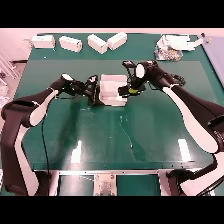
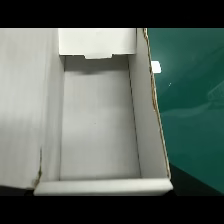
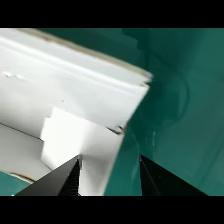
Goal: Fold the box and place the chain.
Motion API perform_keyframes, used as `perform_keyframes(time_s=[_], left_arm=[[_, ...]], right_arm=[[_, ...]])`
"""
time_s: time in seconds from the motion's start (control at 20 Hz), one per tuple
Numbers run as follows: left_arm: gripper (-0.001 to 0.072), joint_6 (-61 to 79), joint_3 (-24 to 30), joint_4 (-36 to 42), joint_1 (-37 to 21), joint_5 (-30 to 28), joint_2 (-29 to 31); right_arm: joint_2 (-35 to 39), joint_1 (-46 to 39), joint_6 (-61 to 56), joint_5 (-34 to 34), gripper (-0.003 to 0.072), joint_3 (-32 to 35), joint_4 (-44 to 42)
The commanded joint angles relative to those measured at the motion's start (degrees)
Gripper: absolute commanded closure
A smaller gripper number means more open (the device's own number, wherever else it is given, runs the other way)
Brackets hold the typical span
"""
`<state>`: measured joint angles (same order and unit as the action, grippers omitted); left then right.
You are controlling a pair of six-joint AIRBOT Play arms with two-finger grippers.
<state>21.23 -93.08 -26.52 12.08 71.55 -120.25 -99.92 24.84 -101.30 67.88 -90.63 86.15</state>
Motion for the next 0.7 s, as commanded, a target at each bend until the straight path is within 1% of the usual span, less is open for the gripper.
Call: perform_keyframes(time_s=[0.0,0.3,0.4,0.5,0.65], left_arm=[[0.0363,0.0,-0.07,0.0,-0.04,0.02,0.04],[0.0363,0.0,-0.07,0.0,-0.04,0.0,0.04],[0.0363,0.0,-0.07,0.0,-0.04,0.02,0.04],[0.0363,0.0,-0.07,0.0,-0.04,0.02,0.04],[0.0363,0.0,-0.07,-0.02,-0.04,0.02,0.04]], right_arm=[[-1.86,0.66,-0.68,-3.82,0.025,0.37,-2.78],[-3.76,0.74,-0.76,-3.13,0.0253,0.37,-1.75],[-3.76,0.72,-1.57,-3.19,0.0299,0.33,-1.42],[-3.76,0.74,-2.01,-3.15,0.0312,0.33,-0.48],[-3.76,0.72,-7.78,-2.84,0.0312,0.33,2.84]])
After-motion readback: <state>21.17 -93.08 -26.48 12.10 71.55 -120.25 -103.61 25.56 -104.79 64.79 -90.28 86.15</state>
